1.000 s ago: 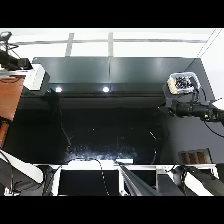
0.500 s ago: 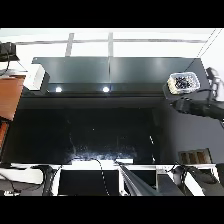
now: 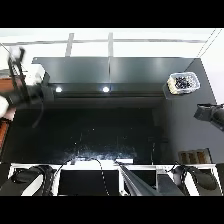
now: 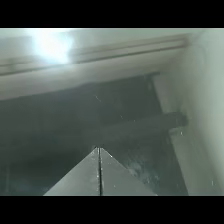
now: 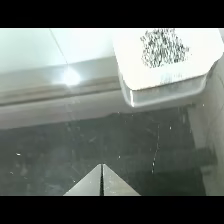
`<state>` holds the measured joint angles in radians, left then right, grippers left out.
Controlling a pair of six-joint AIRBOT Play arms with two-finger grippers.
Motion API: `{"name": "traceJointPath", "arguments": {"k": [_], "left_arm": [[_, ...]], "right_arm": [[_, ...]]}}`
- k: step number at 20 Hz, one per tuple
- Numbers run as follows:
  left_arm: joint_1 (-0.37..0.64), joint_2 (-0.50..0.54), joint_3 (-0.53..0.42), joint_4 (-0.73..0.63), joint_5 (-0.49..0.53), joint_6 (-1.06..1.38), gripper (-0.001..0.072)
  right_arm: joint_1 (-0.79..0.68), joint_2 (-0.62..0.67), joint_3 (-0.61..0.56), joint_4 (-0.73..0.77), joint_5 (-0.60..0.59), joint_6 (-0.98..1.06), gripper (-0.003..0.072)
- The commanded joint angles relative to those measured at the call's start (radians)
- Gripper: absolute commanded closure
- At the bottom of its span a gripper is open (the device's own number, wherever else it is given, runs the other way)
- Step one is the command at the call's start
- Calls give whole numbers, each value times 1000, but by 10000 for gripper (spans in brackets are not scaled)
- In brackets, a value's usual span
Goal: Fold the box and place the chain.
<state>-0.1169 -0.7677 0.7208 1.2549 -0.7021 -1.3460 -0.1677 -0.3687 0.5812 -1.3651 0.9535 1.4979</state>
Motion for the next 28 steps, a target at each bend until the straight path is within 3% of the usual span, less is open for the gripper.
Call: {"name": "traceJointPath", "arguments": {"k": [1,5,11,28], "left_arm": [[-105,201,-321,-11,200,-105,683],[-105,266,-333,19,186,-123,682],[-101,278,-331,24,111,-124,681],[-101,282,-331,42,126,-116,679]], "right_arm": [[0,11,-129,2,-103,17,665],[0,12,-162,9,-93,17,667],[0,12,-162,6,-94,17,667],[0,12,-162,6,-94,17,667]]}}
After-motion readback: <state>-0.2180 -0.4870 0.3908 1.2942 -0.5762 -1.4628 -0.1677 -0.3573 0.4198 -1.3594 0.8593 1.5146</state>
